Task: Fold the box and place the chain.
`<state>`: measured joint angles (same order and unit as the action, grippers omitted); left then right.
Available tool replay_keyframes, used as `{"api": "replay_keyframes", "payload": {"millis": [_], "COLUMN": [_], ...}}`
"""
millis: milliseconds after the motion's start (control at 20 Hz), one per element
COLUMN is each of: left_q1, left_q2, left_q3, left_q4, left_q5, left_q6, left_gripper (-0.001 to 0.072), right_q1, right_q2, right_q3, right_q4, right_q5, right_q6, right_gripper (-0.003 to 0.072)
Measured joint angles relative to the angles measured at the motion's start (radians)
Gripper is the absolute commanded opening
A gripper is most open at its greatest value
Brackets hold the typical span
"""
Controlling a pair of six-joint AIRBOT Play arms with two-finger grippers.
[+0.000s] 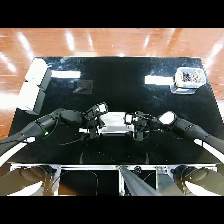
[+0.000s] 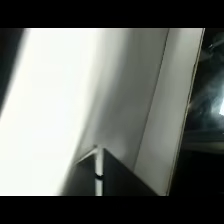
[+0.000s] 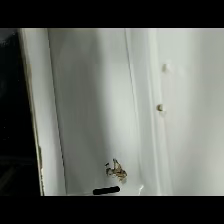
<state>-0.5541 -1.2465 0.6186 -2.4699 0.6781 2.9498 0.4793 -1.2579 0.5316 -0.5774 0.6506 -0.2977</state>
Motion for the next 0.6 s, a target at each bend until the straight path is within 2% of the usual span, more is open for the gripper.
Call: {"api": "replay_keyframes", "payload": {"millis": [150, 300, 600], "left_q1": [0.012, 0.057, 0.259], "left_q2": [0.013, 0.058, 0.208], "left_q3": [0.007, 0.010, 0.010], "left_q4": [0.013, 0.091, 0.290], "left_q5": [0.003, 0.016, 0.166], "left_q6": [-0.022, -0.121, -0.455], "left_gripper": [0.0026, 0.0026, 0.0027], "right_q1": [0.000, 0.000, 0.000], "right_q2": [0.000, 0.000, 0.000], "right_q3": [0.000, 0.000, 0.000], "right_q4": [0.000, 0.000, 0.000], "right_q5": [0.000, 0.000, 0.000], "right_q6": [0.001, 0.001, 0.002], "right_gripper": [0.0549, 0.0549, 0.0549]}}
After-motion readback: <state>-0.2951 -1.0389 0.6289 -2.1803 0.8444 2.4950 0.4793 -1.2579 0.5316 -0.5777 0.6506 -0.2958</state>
